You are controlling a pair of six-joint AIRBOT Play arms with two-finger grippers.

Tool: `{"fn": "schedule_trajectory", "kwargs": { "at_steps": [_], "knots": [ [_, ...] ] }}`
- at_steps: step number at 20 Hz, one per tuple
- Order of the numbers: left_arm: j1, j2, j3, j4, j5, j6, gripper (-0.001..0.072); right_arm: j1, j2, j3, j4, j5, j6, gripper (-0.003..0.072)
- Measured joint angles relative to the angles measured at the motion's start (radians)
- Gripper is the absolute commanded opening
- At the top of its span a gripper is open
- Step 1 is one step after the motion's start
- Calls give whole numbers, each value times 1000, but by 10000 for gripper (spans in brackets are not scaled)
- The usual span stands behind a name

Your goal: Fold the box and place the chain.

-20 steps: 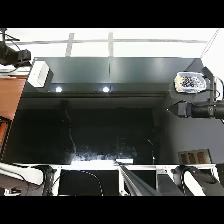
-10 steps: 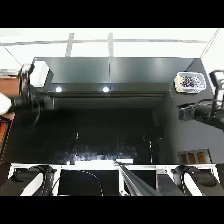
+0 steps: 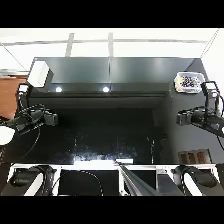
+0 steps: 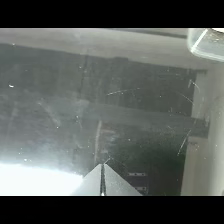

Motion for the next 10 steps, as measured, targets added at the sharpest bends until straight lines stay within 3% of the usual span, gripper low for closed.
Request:
{"fn": "schedule_trajectory", "kwargs": {
  "at_steps": [10],
  "knots": [
    [0, 11, -9, 3, 23, 2, 27, 1, 0, -3, -8, -5, 3, 10]
  ]
}}
